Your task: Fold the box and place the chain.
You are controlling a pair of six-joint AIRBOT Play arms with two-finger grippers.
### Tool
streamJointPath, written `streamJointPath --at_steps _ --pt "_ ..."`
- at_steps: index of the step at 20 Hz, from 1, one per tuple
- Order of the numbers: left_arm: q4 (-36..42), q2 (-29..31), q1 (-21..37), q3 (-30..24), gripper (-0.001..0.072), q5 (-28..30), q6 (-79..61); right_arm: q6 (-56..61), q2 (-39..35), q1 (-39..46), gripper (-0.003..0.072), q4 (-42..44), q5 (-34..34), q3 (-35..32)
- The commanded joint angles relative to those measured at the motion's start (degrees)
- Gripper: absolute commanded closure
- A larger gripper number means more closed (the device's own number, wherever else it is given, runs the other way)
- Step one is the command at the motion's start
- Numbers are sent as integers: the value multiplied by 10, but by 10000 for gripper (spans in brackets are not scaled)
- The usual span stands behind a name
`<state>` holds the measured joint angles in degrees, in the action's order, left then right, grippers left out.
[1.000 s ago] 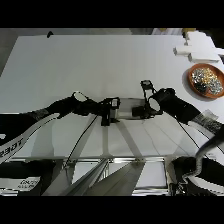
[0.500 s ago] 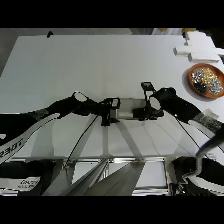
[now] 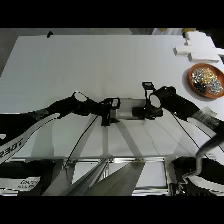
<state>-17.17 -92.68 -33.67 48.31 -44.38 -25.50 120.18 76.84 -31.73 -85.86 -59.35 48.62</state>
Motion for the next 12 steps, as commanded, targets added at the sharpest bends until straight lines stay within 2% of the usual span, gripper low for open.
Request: streamJointPath --at_steps 1,12 --pt "0 0 0 0 670 0 0 0 7 -1 499 -6 2 0" --pt "0 0 0 0 670 0 0 0 12 -1 493 -24 24 0"
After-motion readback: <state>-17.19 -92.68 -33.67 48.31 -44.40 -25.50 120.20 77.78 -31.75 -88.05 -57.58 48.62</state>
